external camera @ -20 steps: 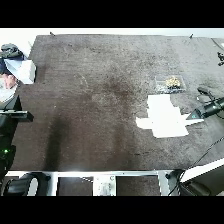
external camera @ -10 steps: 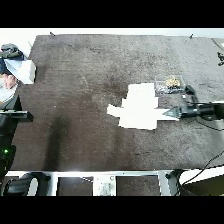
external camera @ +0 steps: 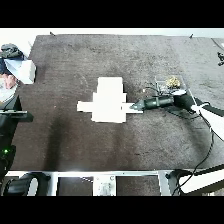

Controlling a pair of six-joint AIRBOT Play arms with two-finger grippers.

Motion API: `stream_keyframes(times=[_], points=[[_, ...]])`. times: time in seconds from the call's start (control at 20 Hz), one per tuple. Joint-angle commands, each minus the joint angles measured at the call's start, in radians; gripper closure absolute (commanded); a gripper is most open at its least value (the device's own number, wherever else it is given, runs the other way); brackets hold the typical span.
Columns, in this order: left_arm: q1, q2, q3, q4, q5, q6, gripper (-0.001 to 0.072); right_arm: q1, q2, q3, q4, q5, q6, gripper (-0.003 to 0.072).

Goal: Fold the box and place the chain.

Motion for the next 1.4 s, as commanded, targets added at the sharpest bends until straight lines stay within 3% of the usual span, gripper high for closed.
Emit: stream_keyframes(times=[0.0,0.2,0.25,0.3,0.35,0.4,0.55,0.75,1.0,1.25,1.35], points=[[0.0,0.0,0.002,0.0,-0.024,0.0,0.0698,0.095,0.001,0.063,-0.082,-0.154,0.076,0.07],[0.0,0.0,0.002,0.005,-0.089,-0.034,0.0695,0.095,0.001,0.066,-0.076,-0.186,0.095,0.07],[0.0,0.0,0.003,0.005,-0.122,-0.002,0.0432,0.095,0.001,0.066,-0.076,-0.186,0.095,0.07],[0.0,0.0,0.005,0.0,-0.163,0.027,0.0031,0.095,0.001,0.066,-0.074,-0.187,0.095,0.07],[0.0,-0.003,0.011,-0.001,-0.194,0.027,0.0124,0.095,0.001,0.066,-0.064,-0.186,0.095,0.07],[0.0,-0.017,0.021,0.0,-0.232,0.047,0.0164,0.095,0.001,0.066,-0.057,-0.188,0.094,0.07],[0.0,-0.16,0.094,0.0,-0.315,0.052,0.0164,0.095,0.001,0.066,-0.061,-0.191,0.09,0.07],[0.0,-0.533,0.29,0.0,-0.492,0.031,0.0164,0.095,0.001,0.066,-0.062,-0.19,0.071,0.0699],[-0.008,-1.014,0.625,0.08,-0.809,-0.055,0.0165,0.096,0.001,0.066,-0.061,-0.189,0.053,0.0699],[-0.136,-1.426,1.076,0.453,-0.969,-0.431,0.0164,0.096,0.001,0.066,-0.061,-0.186,0.039,0.0699],[-0.161,-1.561,1.244,0.486,-1.057,-0.532,0.0164,0.096,0.001,0.066,-0.061,-0.186,0.037,0.0699]])
